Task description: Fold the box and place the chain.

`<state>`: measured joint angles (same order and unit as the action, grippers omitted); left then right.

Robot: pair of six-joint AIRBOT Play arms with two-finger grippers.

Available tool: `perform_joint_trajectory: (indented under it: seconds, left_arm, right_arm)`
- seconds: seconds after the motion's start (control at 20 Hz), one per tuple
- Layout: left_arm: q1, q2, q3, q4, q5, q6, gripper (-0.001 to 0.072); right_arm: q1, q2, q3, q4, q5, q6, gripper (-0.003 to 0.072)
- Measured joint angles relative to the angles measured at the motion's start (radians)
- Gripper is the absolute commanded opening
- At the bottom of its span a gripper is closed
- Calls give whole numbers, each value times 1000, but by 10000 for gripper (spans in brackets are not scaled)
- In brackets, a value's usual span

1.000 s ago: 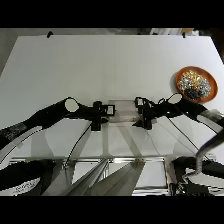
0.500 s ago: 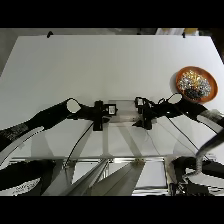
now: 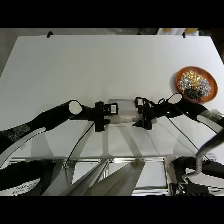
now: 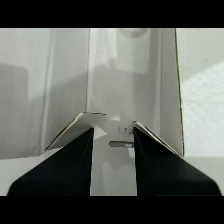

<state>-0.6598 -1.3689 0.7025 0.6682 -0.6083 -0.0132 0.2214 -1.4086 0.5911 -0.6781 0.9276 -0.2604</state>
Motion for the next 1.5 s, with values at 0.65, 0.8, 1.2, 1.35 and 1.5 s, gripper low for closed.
perform_joint_trajectory:
  seconds: [0.65,0.8,1.2,1.35,1.5]
  left_arm:
    - [146,245,0,261,-310,-488,3]
    - [205,290,0,304,-418,-647,2]
    - [343,314,-93,320,-343,-1115,2]
    - [357,290,-139,289,-285,-1170,2]
    - [360,239,-158,233,-254,-1193,3]
  right_arm:
    - [0,0,0,1,0,1,399]
    - [0,0,0,1,0,1,399]
    - [0,0,0,1,0,0,399]
    - [0,0,0,1,0,0,399]
    - [0,0,0,1,0,0,399]
